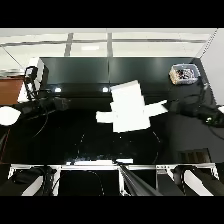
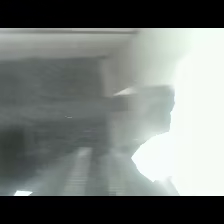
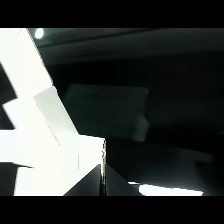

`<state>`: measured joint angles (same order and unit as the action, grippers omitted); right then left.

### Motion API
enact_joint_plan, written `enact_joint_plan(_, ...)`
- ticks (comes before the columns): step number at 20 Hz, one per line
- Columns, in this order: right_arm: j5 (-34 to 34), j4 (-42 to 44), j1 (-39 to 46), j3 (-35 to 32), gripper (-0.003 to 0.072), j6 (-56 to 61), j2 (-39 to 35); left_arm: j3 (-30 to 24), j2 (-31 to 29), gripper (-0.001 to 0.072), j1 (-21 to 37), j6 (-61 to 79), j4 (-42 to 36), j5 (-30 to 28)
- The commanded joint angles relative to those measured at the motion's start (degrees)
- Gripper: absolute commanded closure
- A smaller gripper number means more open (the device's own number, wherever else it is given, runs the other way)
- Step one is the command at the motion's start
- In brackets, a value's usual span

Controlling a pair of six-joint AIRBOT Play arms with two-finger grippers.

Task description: Fold the box and place the chain.

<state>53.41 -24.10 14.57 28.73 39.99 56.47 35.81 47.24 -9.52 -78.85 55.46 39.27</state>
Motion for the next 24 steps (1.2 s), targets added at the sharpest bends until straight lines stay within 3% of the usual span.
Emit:
enact_joint_plan(1, -8.6, 3.6, -8.0, -6.6, 0.0674, -2.1, -0.8, 0.2, 7.8, 0.0067, -2.2, 2.7, -14.7, -1.2)
enact_joint_plan(2, -9.7, 3.6, -9.7, -7.2, 0.0674, -2.1, -0.8, 1.6, 11.0, 0.0023, -3.4, 5.9, -17.0, 0.3)
enact_joint_plan(10, -11.5, 3.6, -16.4, -7.6, 0.0674, -2.1, -0.8, 21.9, 41.4, 0.0019, -4.1, 9.3, -22.4, 26.4)
enact_joint_plan(13, -11.7, 3.6, -16.4, -7.6, 0.0674, -2.1, -0.8, 23.8, 46.7, 0.0019, -5.4, 9.3, -22.1, 30.3)
enact_joint_plan(17, -11.7, 3.7, -16.4, -7.6, 0.0674, -2.1, -0.8, 23.8, 48.8, 0.0026, -7.8, 18.6, -27.4, 32.2)
enact_joint_plan(18, -11.7, 3.8, -16.4, -7.6, 0.0674, -2.1, -0.8, 24.0, 49.0, 0.0052, -8.3, 21.1, -28.5, 33.1)
enact_joint_plan(20, -11.7, 3.7, -16.4, -7.6, 0.0674, -2.1, -0.8, 25.7, 50.7, 0.0308, -8.9, 22.1, -28.3, 37.0)
enact_joint_plan(22, -11.7, 3.7, -16.4, -7.6, 0.0674, -2.1, -0.8, 28.9, 53.7, 0.0342, -8.9, 21.6, -26.1, 43.1)
enact_joint_plan(24, -11.6, 3.7, -16.4, -7.6, 0.0674, -2.1, -0.8, 31.5, 55.0, 0.0366, -9.4, 20.6, -21.4, 45.1)
